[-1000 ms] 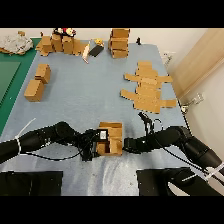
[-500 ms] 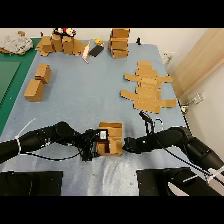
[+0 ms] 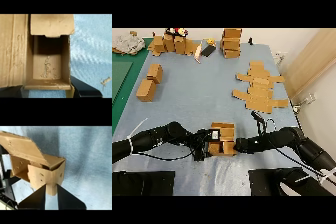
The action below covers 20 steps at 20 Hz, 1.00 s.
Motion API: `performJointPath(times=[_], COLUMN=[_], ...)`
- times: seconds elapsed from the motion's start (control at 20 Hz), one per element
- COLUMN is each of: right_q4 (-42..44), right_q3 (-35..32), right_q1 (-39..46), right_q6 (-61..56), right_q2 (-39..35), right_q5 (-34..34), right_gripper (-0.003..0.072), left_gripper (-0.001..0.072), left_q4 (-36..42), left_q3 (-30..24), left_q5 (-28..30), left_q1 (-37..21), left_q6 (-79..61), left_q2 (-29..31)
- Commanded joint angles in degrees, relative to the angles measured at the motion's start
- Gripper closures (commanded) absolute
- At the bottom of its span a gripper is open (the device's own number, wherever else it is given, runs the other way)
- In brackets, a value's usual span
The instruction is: Fold the box.
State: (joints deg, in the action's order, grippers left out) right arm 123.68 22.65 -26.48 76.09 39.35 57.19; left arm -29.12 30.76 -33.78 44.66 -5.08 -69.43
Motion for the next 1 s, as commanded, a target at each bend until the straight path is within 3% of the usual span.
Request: performJointPath(times=[0.0,0.25,0.5,0.95], right_q4=[-2.40,-17.31,-29.35,-33.92], right_q3=[0.22,7.19,14.97,25.99], right_q1=[-1.60,-9.99,-19.08,-28.04], right_q6=[-0.24,-15.26,-30.80,-46.18], right_q2=[1.44,6.45,16.17,31.17], right_q5=[-0.66,-0.13,5.38,14.14], right_gripper=[0.0456,0.0443,0.0404,0.0387], left_gripper=[0.0240,0.0240,0.0240,0.0240], left_q4=[-0.02,-0.02,-0.02,-0.02], left_q3=[0.02,0.02,0.02,0.02], left_q5=[0.02,0.00,0.00,0.00], left_q1=[-0.02,-0.02,-0.02,-0.02], left_q6=[-0.04,-0.02,-0.02,-0.04], left_q2=[0.02,0.02,0.02,0.02])
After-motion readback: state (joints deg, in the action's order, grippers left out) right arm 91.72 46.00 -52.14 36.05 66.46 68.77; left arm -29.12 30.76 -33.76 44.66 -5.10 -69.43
